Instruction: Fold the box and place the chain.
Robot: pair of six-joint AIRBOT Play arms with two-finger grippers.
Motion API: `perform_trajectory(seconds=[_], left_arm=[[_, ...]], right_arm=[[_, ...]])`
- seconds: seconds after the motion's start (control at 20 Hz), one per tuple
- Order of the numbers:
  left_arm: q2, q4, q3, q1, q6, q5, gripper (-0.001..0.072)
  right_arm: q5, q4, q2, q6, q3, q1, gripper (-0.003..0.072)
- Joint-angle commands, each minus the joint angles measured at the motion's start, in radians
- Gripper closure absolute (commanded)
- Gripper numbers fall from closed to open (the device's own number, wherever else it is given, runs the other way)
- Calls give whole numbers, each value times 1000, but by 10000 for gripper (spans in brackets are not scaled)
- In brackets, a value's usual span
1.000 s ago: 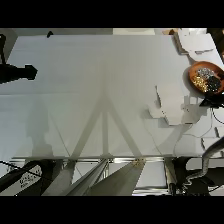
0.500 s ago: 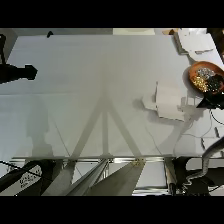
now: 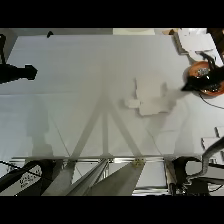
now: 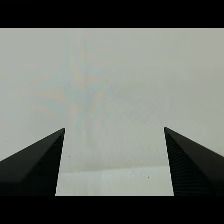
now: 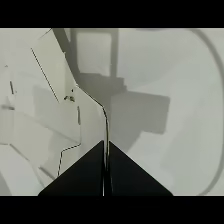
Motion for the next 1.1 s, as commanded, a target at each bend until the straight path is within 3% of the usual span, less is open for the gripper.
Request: perform_trajectory(seconds=[0.0,0.2,0.5,0.75,1.05], left_arm=[[1,0,0,1,0,0,9],[1,0,0,1,0,0,9],[1,0,0,1,0,0,9],[1,0,0,1,0,0,9],[1,0,0,1,0,0,9]], right_arm=[[-178,113,87,-10,0,167,677],[-350,140,102,-8,-11,345,678],[-628,141,105,32,-124,563,679],[-821,144,105,84,-307,646,680],[-1205,306,163,108,-561,760,680]])
